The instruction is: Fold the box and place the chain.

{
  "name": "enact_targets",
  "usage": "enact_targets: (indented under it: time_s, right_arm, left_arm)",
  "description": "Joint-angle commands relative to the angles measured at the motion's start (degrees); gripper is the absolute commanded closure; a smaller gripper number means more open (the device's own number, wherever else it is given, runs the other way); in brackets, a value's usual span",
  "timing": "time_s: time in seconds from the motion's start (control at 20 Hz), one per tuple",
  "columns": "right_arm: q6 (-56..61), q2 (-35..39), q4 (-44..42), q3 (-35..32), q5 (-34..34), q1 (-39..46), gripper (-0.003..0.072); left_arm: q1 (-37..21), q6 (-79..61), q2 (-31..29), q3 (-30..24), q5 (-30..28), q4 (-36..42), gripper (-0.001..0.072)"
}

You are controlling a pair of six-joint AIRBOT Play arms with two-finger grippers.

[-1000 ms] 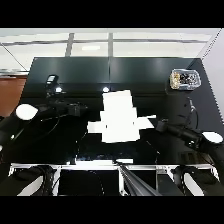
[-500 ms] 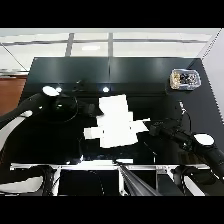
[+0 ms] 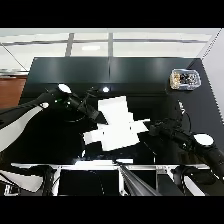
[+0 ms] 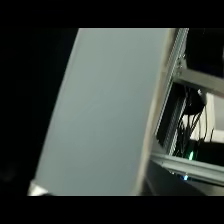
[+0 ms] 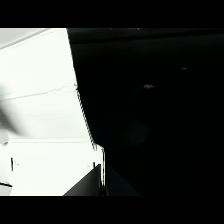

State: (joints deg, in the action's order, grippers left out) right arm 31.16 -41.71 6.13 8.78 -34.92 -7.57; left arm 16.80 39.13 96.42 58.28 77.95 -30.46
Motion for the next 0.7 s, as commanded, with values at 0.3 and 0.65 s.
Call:
enact_targets:
  time_s: [0.3,0.65]
  right_arm:
    - [0.1,0.0,7.8,3.0,-5.2,0.5,-0.0028]
    - [-2.5,0.0,31.7,23.8,-18.6,3.8,-0.0025]
  left_arm:
    - [0.2,-6.4,0.2,1.7,4.5,-5.9,0.0689]
    - [4.2,-6.9,-13.7,-2.4,-10.6,-10.1,0.0689]
